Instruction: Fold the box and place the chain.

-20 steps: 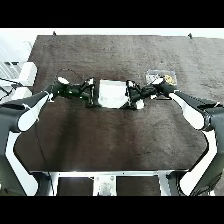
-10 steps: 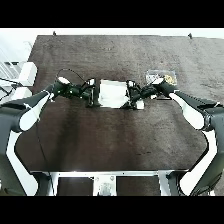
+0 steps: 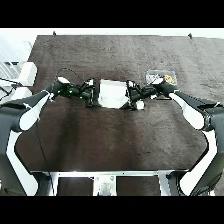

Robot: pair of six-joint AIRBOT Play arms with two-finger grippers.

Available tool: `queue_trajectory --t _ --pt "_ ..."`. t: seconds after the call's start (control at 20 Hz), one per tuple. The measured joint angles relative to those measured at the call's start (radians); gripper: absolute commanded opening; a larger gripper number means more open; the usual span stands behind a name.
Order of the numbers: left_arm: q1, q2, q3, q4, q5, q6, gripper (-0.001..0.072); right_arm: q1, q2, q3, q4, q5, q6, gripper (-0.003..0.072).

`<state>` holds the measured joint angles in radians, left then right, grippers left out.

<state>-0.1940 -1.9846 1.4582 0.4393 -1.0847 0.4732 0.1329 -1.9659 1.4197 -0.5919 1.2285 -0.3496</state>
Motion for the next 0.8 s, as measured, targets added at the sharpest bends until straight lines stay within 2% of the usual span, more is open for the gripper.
queue_trajectory --t 0.8 --pt "0.028 -0.025 0.030 0.015 -0.070 0.069 0.0696 0.000 0.000 0.000 -0.001 -0.002 -0.002 0.0514"
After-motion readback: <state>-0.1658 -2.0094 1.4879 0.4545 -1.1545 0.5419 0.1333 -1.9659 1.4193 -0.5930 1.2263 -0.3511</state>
